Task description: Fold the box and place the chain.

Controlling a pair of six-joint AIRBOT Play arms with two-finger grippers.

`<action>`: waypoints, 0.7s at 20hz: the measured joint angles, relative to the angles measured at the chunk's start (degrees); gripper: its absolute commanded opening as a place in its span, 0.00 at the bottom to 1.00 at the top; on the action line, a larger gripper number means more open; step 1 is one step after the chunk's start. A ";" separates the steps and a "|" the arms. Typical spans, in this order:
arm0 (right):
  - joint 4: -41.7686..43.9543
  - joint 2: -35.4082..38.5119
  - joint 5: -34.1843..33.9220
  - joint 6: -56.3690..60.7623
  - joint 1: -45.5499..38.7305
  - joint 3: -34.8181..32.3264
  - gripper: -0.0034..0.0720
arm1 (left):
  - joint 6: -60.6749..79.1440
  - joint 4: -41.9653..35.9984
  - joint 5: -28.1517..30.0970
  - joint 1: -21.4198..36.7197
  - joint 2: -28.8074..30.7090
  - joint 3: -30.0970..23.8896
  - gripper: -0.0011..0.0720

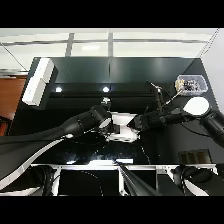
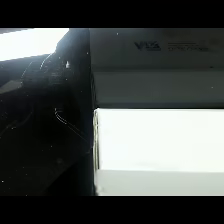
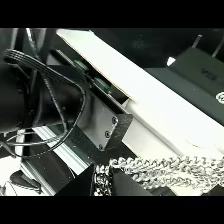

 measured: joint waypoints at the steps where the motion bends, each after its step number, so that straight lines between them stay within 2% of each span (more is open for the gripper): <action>1: 0.02 0.00 -0.17 0.02 0.00 -0.17 0.35 | 0.00 -0.02 0.00 0.02 0.00 -0.02 0.06; 2: 0.04 0.00 -0.24 0.00 0.00 -0.24 0.55 | 0.02 0.00 0.00 0.00 0.02 -0.02 0.06; 6: 0.00 0.46 1.49 -0.02 -2.80 0.02 0.55 | 0.00 -0.02 0.00 0.00 0.02 -0.02 0.06; 9: -2.51 2.58 4.39 -0.17 -10.58 0.74 0.55 | 0.00 0.00 -0.04 0.00 0.02 -0.02 0.06; 12: -11.91 3.89 2.91 0.68 -19.41 0.52 0.55 | 0.02 0.00 -0.04 0.00 0.00 -0.02 0.06; 14: -22.64 4.04 -2.95 6.56 -24.24 -1.01 0.55 | 0.02 -0.02 -0.02 0.00 0.02 -0.02 0.06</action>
